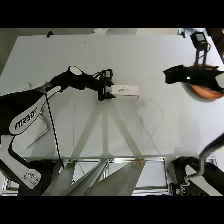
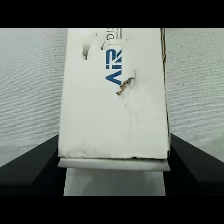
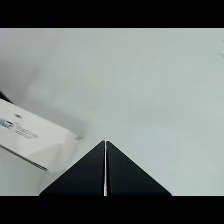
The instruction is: Fold the box and place the chain.
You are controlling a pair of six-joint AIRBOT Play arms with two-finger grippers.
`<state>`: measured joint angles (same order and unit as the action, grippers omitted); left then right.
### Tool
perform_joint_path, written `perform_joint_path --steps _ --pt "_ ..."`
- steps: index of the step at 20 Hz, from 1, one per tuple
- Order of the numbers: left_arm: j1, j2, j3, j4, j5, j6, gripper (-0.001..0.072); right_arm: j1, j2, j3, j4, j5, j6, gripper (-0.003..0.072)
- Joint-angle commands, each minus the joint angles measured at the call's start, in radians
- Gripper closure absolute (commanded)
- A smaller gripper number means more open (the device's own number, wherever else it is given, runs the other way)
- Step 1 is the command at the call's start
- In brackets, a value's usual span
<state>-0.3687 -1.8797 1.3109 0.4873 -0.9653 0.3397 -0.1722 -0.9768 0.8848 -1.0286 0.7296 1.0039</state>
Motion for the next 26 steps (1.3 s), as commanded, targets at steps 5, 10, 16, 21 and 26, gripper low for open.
perform_joint_path --steps 5,10,16,21,26 --pt "-0.001 0.000 0.000 0.000 -0.001 0.000 0.0288 -0.085 0.058 0.002 -0.160 0.064 0.024 0.0679" --pt "-0.001 0.000 0.000 -0.001 -0.013 0.000 0.0289 -0.085 0.058 0.002 -0.160 0.063 0.024 0.0679" --pt "-0.001 0.012 0.000 -0.003 -0.005 -0.021 0.0700 -0.085 0.058 0.002 -0.160 0.063 0.024 0.0679" --pt "0.002 0.158 0.000 0.001 0.063 -0.145 0.0701 -0.085 0.058 0.002 -0.160 0.064 0.024 0.0679" --pt "0.029 0.411 0.000 0.081 0.293 -0.327 0.0700 -0.085 0.058 0.002 -0.161 0.064 0.024 0.0679"
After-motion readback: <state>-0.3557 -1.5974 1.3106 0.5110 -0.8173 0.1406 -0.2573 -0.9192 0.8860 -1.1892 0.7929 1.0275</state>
